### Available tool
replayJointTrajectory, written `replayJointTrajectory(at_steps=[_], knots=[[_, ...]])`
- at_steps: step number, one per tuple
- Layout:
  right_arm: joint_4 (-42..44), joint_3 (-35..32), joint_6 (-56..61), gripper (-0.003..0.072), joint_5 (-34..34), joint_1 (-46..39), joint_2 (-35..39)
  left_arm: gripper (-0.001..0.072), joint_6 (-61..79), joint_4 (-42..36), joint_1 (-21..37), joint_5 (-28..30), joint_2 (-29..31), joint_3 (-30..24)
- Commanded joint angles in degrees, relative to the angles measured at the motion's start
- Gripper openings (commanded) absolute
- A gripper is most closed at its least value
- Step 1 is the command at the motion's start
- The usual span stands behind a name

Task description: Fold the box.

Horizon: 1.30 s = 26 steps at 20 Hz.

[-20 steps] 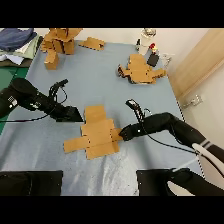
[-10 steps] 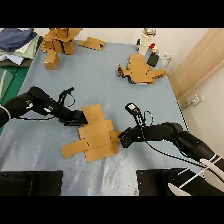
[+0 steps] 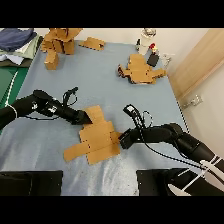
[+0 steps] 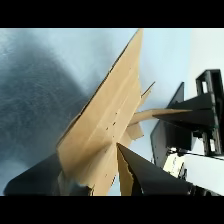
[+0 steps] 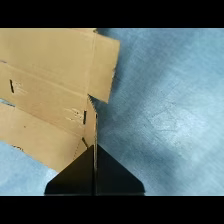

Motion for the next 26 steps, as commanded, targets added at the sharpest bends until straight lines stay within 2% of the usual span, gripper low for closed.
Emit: replayJointTrajectory(at_steps=[1, 2, 5, 6, 7, 9, 14, 15, 16, 17, 22, 23, 24, 26], knots=[[-1.6, 0.0, 0.9, 0.0, 0.0, 0.1, 0.0, 0.0398, 3.1, -1.1, 0.1, -1.7, -0.2, 0.0], [-1.6, 0.0, 0.9, 0.0, 0.0, 0.1, 0.0, 0.0345, 3.4, -1.4, 0.1, -1.7, -0.2, 0.0], [-1.9, 0.0, 0.9, 0.0, 0.1, 0.1, 0.0, 0.0338, 3.6, -1.6, 0.0, -1.8, -0.3, 0.0], [-2.1, 0.0, 0.9, 0.0001, 0.1, 0.1, 0.0, 0.0188, 3.8, -1.6, 0.0, -1.9, -0.3, 0.0], [-2.3, 0.0, 0.9, 0.0, 0.1, 0.1, 0.0, 0.014, 4.3, -1.7, 0.0, -1.9, -0.3, 0.0], [-2.3, 0.0, 0.9, 0.0001, 0.0, 0.1, 0.0, 0.0121, 4.7, -2.1, 0.0, -1.9, -0.3, 0.0], [-2.5, 0.0, 0.9, 0.0001, 0.0, 0.1, 0.0, 0.0127, 5.1, -2.6, 0.0, -1.9, -0.3, 0.0], [-3.0, 0.0, 1.3, 0.0001, 0.0, 0.1, 0.0, 0.0139, 5.2, -3.0, 0.0, -2.0, -0.3, 0.0], [-3.5, 0.0, 1.7, 0.0001, 0.0, 0.1, 0.0, 0.0261, 5.3, -3.5, 0.0, -2.2, -0.3, 0.0], [-3.6, 0.0, 1.7, 0.0001, 0.0, 0.1, 0.0, 0.0283, 5.4, -3.6, 0.0, -2.4, -0.3, 0.0], [-3.6, 0.0, 1.7, 0.0001, 0.1, 0.1, -0.5, 0.0281, 6.6, -4.0, -0.1, -2.5, -0.3, -0.1], [-3.6, 0.0, 1.7, 0.0001, 0.1, 0.1, -0.6, 0.0161, 6.6, -4.0, -0.1, -2.8, -0.3, -0.1], [-3.7, 0.0, 1.7, 0.0001, 0.1, 0.1, -0.8, 0.0096, 7.0, -4.0, -0.1, -3.2, -0.3, -0.1], [-3.6, 0.0, 1.7, 0.0001, 0.1, 0.1, -1.2, 0.0096, 7.2, -4.0, -0.1, -3.3, -0.3, -0.1]])
